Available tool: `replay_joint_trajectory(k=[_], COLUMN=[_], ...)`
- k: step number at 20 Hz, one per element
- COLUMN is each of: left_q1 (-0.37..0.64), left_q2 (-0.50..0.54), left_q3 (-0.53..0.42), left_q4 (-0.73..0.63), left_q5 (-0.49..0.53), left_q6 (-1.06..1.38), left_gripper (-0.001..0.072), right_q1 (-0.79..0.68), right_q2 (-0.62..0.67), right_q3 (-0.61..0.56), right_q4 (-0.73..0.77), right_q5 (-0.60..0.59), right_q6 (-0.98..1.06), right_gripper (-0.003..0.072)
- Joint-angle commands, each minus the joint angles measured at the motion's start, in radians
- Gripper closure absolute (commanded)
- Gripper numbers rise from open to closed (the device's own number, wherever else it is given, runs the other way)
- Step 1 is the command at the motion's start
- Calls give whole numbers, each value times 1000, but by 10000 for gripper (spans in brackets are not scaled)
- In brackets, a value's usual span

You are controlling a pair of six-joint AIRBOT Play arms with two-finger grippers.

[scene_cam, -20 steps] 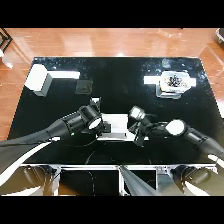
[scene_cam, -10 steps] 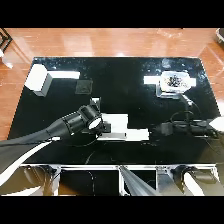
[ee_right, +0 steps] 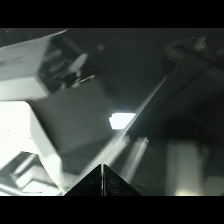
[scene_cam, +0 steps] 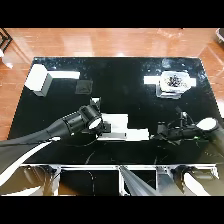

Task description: Fold the box and place the chain.

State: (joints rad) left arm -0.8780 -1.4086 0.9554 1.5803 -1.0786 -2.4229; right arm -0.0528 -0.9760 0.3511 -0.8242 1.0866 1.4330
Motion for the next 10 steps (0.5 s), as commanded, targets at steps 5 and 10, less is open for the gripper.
replay_joint_trajectory(k=[5, 10], left_q1=[-1, -1], left_q2=[-2, -2], left_q3=[-1, -1], left_q4=[-3, -3], left_q5=[-3, -4], left_q6=[0, 0], left_gripper=[692, 692], right_q1=[178, 179], right_q2=[-87, -87], right_q3=[-6, -4], right_q4=[261, 270], right_q5=[-156, -97], right_q6=[-87, -157], right_gripper=[661, 360])
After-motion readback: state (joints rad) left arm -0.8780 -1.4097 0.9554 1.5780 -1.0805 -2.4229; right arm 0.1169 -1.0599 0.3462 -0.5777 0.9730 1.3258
